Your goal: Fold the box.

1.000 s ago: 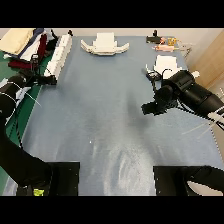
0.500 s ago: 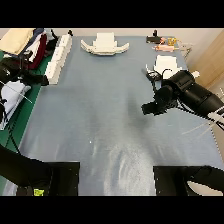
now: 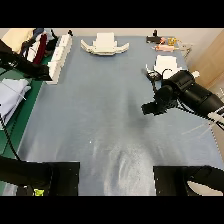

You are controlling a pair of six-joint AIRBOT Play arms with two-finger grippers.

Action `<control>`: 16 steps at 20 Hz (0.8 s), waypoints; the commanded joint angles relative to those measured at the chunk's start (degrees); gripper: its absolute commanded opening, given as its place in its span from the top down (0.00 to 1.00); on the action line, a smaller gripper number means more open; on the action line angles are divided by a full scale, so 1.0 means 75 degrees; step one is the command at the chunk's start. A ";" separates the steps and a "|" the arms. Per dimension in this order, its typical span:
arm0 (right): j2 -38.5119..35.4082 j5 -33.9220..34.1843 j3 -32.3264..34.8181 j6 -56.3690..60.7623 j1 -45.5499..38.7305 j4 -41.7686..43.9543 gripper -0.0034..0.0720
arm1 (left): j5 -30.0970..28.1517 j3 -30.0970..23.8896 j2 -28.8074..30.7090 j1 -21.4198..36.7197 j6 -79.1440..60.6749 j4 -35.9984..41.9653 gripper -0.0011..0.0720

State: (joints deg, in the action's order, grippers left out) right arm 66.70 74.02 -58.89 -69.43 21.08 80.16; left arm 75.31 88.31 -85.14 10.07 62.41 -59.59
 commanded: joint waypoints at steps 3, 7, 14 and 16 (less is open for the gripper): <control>0.0003 0.0000 -0.0009 0.0000 0.0006 0.0006 0.95 | -0.0248 -0.1032 0.1311 -0.1842 0.1174 -0.0697 0.97; 0.0003 0.0000 -0.0009 0.0000 0.0006 0.0006 0.95 | -0.1017 -0.2795 0.2719 -0.3223 0.2034 -0.0804 0.97; 0.0003 0.0000 -0.0009 0.0000 0.0006 0.0006 0.95 | -0.1705 -0.3943 0.3191 -0.4578 0.2398 -0.0790 0.97; 0.0003 0.0000 -0.0009 0.0000 0.0006 0.0003 0.95 | -0.1708 -0.3943 0.3191 -0.4666 0.2398 -0.0775 0.97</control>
State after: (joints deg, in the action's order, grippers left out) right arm 66.70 74.02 -58.89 -69.45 21.08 80.18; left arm 63.55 59.94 -61.71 -22.72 79.61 -65.45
